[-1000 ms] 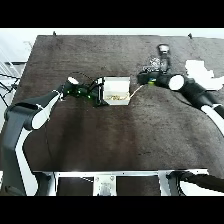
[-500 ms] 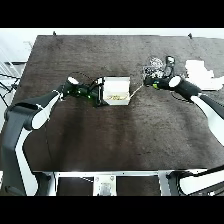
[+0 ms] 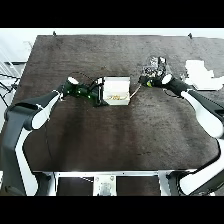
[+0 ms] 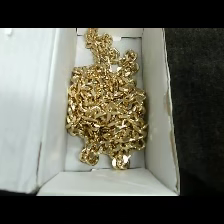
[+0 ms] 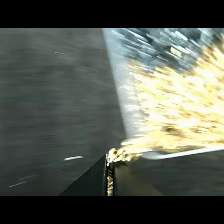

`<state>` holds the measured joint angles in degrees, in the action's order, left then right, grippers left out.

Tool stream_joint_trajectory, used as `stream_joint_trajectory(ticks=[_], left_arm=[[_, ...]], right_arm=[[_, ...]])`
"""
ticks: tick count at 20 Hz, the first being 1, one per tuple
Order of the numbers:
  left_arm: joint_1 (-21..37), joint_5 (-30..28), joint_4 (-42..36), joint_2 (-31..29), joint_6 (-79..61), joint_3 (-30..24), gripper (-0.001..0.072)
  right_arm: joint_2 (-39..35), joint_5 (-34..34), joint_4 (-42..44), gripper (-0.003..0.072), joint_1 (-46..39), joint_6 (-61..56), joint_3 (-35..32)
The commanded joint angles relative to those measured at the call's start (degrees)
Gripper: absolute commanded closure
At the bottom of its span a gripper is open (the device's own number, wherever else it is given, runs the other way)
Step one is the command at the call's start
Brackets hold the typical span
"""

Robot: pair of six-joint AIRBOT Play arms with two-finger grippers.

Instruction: Fold the box and place the chain.

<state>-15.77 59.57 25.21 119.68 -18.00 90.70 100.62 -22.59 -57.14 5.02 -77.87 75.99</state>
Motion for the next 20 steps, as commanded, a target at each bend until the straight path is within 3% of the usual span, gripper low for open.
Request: stream_joint_trajectory(ticks=[1,5,9,14,20], left_arm=[[-0.02,-0.02,0.00,0.04,0.00,-0.02,0.0298],[-0.02,-0.02,0.00,0.04,-0.02,-0.02,0.0298],[-0.02,-0.04,0.00,0.04,-0.02,-0.02,0.0298],[-0.02,-0.02,0.00,0.04,0.00,-0.02,0.0298],[-0.02,0.00,0.00,0.04,0.00,-0.02,0.0298]], right_arm=[[-14.51,-1.05,-0.96,0.0679,3.32,4.57,-4.87],[-34.64,-2.08,-4.85,0.0680,8.20,4.83,-7.76],[-43.45,-2.78,-4.87,0.0680,12.66,4.83,-7.76],[-42.32,-2.75,-4.85,0.0679,19.30,4.61,-8.28],[-32.11,-2.67,-4.85,0.0679,22.29,4.63,-10.43]])
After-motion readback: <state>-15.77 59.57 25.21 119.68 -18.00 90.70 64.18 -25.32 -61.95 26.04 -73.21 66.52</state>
